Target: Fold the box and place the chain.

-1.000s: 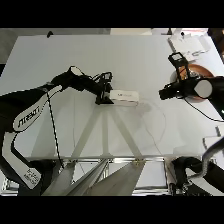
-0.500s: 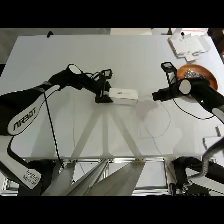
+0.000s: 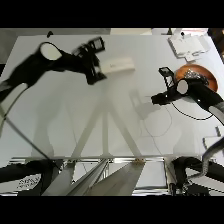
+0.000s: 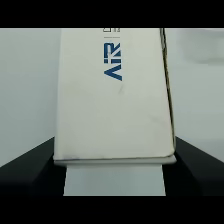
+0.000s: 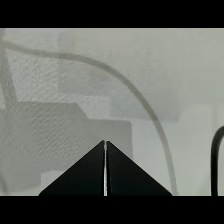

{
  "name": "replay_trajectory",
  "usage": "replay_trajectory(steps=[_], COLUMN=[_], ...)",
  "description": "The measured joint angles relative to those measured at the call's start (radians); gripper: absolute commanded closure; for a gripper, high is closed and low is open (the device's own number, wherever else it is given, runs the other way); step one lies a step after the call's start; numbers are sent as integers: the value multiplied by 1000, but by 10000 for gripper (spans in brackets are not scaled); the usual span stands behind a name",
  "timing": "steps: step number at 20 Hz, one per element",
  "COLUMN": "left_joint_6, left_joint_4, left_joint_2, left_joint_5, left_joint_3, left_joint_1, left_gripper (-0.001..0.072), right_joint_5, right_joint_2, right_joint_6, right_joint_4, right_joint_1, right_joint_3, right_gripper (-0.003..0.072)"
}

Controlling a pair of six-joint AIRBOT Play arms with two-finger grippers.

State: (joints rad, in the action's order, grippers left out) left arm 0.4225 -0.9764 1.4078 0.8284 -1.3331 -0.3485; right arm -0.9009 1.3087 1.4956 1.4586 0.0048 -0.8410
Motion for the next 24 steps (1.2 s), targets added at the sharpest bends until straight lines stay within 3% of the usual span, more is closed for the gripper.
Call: replay_trajectory(steps=[4,8,14,22,23,24], left_joint_6=[435,750,955,1015,1017,1018], left_joint_4=[-336,-501,-562,-529,-524,-521], left_joint_2=[-137,-192,-145,40,66,90], left_joint_5=[-123,-115,-61,-202,-205,-211], left_joint_3=[0,0,45,233,243,252], left_joint_1=[58,189,389,467,469,471], left_gripper=[696,698,703,689,598,364], right_joint_5=[-28,-43,-45,-9,-4,3], right_joint_2=[0,0,0,0,0,0], right_joint_6=[0,0,0,0,0,0], right_joint_4=[-22,-30,-33,-34,-34,-34], right_joint_1=[0,0,0,0,0,0], right_joint_3=[0,0,0,0,0,0], right_gripper=[677,677,677,677,677,677])
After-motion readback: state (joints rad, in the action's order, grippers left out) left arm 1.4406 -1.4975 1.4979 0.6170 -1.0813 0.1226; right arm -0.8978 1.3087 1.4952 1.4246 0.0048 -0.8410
